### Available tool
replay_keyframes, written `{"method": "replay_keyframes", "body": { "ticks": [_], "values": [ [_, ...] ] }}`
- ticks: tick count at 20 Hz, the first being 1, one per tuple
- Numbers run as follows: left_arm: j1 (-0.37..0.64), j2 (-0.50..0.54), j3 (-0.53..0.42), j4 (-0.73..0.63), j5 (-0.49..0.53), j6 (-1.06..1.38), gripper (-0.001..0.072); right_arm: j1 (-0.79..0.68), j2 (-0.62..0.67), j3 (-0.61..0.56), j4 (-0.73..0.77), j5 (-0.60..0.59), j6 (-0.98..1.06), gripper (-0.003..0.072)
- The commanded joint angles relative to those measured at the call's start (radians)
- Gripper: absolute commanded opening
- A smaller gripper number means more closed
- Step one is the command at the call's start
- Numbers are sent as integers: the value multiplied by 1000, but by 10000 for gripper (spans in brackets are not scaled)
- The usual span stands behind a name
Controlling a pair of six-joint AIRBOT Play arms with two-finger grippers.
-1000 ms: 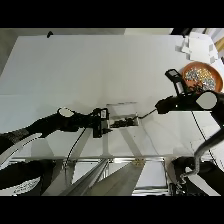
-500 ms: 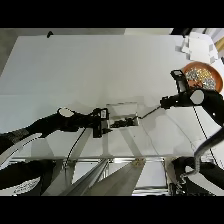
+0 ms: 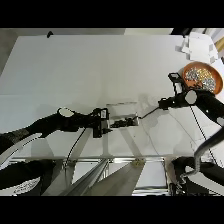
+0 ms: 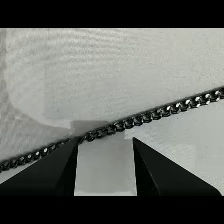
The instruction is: Fold the box and place the chain.
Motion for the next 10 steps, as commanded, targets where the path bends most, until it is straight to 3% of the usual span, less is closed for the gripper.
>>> {"method": "replay_keyframes", "body": {
  "ticks": [1, 4, 7, 10],
  "values": [
    [0, 0, 0, 0, 0, 0, 103, 5, -14, 0, -18, -3, 10, 353],
    [0, 0, 0, 0, 0, 0, 103, 5, -40, 0, -17, -10, 10, 351],
    [0, 0, 0, 0, 0, 0, 103, 5, -54, 0, -13, -18, 10, 294],
    [0, 0, 0, 0, 0, 0, 103, 5, -53, 0, -9, -22, 10, 150]
  ]
}}
